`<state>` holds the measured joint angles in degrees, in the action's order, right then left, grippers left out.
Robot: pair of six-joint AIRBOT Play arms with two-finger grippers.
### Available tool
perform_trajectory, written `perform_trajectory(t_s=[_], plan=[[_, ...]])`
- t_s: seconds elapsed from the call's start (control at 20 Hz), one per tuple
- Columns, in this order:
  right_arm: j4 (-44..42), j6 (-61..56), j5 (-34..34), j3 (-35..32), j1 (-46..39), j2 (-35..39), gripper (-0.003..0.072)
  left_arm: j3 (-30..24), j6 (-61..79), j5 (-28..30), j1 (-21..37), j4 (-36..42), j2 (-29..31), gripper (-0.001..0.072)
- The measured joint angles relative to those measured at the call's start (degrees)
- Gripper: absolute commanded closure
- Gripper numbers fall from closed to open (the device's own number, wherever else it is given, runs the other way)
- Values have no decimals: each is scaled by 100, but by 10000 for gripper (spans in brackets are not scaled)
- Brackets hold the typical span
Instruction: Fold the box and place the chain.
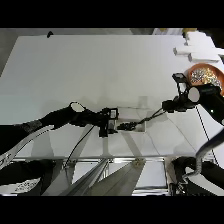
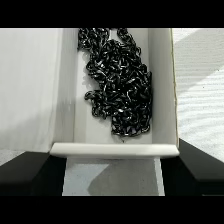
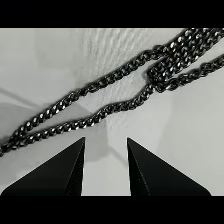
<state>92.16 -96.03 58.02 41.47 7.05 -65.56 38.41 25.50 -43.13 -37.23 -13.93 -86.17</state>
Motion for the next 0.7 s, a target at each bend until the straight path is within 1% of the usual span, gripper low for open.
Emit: perform_trajectory(t_s=[0.4, 0.5, 0.55, 0.6, 0.7], plan=[[-63, -13, -258, -55, 0, -549, 387, 0, 2, 0, 0, 0, 0, 643], [-92, -15, -284, -55, 0, -643, 403, 0, 0, 0, 0, 0, 0, 643], [-98, -13, -275, -50, -2, -678, 495, 0, 0, 0, 0, 0, 0, 643], [-140, -15, -264, -52, -2, -710, 657, 0, 0, 0, 0, 0, 0, 643], [-157, -9, -293, -55, 0, -743, 672, 0, 0, 0, 0, 0, 0, 643]])
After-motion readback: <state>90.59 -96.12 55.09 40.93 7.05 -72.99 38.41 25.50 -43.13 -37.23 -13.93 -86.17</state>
